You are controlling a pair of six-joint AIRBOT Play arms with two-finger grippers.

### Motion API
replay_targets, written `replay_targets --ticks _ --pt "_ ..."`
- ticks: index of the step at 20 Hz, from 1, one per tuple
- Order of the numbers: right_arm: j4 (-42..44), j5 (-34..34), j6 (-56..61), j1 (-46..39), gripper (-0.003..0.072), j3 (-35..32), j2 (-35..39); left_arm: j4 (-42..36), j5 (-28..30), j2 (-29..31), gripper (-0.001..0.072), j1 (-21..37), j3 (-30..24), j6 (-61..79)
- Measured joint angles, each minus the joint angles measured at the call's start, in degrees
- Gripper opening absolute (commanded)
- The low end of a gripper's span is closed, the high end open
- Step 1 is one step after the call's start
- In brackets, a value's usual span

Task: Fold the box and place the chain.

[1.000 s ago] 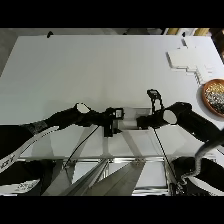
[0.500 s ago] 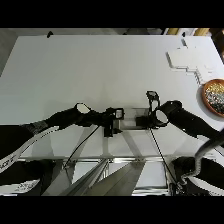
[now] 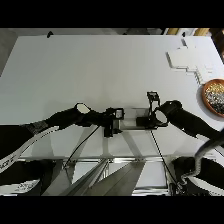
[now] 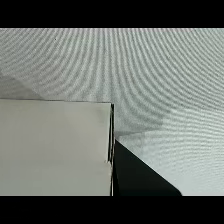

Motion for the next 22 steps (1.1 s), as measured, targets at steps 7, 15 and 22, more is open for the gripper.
replay_targets --ticks 7,15,22 --pt "-1.9 -0.1 -0.5 0.0 0.0269 0.2 0.2 0.0 0.0 0.0 0.0208 0.0 0.0 0.0" --pt "-2.8 -1.6 -1.4 0.0 0.0128 0.7 0.2 -0.1 0.1 0.0 0.0208 0.0 0.0 -0.1" --pt "-3.0 0.8 -3.1 0.0 0.0205 0.7 0.3 0.0 0.0 0.0 0.0208 0.0 0.0 0.1"
